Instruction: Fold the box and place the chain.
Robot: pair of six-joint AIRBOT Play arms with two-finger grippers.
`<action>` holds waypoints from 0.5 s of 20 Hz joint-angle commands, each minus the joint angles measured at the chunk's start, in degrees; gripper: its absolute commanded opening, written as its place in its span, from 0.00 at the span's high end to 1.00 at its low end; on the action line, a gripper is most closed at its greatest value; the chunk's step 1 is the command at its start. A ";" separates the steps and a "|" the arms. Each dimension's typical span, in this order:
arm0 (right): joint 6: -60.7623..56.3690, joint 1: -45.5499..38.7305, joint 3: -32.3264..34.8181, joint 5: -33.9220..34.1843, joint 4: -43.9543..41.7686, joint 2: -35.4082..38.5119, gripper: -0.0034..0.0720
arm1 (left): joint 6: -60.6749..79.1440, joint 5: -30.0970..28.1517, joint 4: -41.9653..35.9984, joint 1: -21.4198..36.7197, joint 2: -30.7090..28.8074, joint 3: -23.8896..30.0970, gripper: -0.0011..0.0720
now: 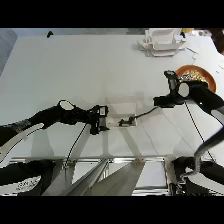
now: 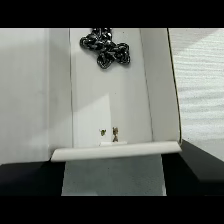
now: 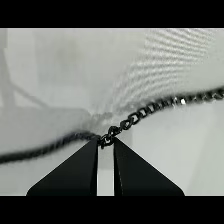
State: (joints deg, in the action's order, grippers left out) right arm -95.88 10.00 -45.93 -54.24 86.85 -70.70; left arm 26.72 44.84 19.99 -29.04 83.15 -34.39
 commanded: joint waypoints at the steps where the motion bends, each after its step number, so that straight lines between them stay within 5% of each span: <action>1: 4.00 0.00 -0.07 -1.66 -1.42 7.96 0.93 | 0.02 -0.04 0.02 0.00 -0.04 0.00 0.61; 10: 17.16 4.26 -0.07 -6.47 -21.66 32.96 0.93 | 0.02 -0.02 0.02 0.00 -0.04 0.00 0.61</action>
State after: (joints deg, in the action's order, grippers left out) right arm -82.15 12.27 -45.93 -60.31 72.75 -44.03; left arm 26.72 44.82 19.99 -29.04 83.15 -34.39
